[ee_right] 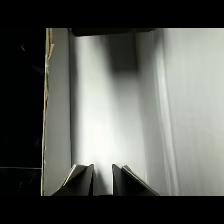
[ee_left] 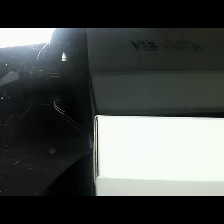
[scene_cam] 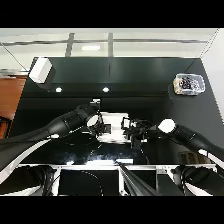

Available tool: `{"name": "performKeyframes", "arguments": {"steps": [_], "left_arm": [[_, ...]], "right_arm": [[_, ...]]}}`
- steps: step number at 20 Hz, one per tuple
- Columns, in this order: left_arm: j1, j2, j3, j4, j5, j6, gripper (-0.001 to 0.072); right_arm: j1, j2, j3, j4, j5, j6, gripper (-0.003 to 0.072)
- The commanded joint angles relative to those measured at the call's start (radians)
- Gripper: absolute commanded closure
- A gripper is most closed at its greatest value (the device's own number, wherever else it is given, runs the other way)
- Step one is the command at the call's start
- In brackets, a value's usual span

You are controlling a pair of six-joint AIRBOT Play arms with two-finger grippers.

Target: Fold the box and place the chain.

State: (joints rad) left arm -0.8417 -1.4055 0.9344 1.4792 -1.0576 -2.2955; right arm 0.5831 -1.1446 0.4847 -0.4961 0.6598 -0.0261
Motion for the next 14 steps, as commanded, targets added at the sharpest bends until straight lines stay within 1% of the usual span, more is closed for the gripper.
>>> {"name": "performKeyframes", "arguments": {"steps": [1, 3, 4, 5, 6, 7, 8, 9, 10, 11, 12, 13, 14], "left_arm": [[0.0, -0.001, 0.0, -0.003, 0.009, -0.001, 0.0685], [0.0, -0.001, 0.0, -0.003, 0.009, -0.001, 0.0685], [0.0, -0.001, 0.0, -0.002, 0.009, -0.001, 0.0685], [0.0, -0.001, 0.0, -0.002, 0.01, -0.001, 0.0684], [0.0, -0.001, 0.0, -0.002, 0.01, -0.001, 0.0684], [0.0, -0.001, 0.0, -0.002, 0.01, -0.001, 0.0685], [0.0, -0.001, 0.0, -0.002, 0.009, -0.001, 0.0684], [0.0, -0.001, 0.0, -0.002, 0.009, -0.001, 0.0684], [0.0, -0.001, 0.0, -0.002, 0.009, -0.001, 0.0684], [0.0, -0.001, 0.0, -0.003, 0.006, -0.001, 0.0684], [0.0, -0.001, 0.0, -0.003, 0.002, -0.001, 0.0684], [0.0, -0.001, 0.0, -0.002, 0.001, -0.001, 0.0684], [0.0, -0.001, 0.0, -0.002, 0.002, -0.001, 0.0684]], "right_arm": [[0.001, -0.018, 0.0, 0.031, -0.047, 0.024, 0.055], [-0.013, -0.017, 0.0, 0.031, -0.044, 0.024, 0.0543], [-0.017, -0.017, 0.0, 0.032, -0.046, 0.024, 0.0339], [-0.019, -0.017, 0.0, 0.03, -0.043, 0.024, 0.0341], [-0.019, -0.017, 0.0, 0.031, -0.035, 0.024, 0.0484], [-0.019, -0.017, 0.0, 0.035, -0.032, 0.024, 0.0451], [-0.018, -0.017, 0.0, 0.042, -0.032, 0.025, 0.0313], [-0.018, -0.017, 0.0, 0.043, -0.03, 0.029, 0.0353], [-0.019, -0.016, 0.0, 0.041, -0.028, 0.051, 0.0622], [-0.025, -0.006, 0.001, 0.042, -0.028, 0.099, 0.0634], [-0.042, 0.019, 0.002, 0.032, -0.027, 0.204, 0.0634], [-0.074, 0.06, 0.01, -0.005, -0.006, 0.36, 0.0635], [-0.121, 0.106, 0.031, -0.072, 0.045, 0.512, 0.0635]]}}
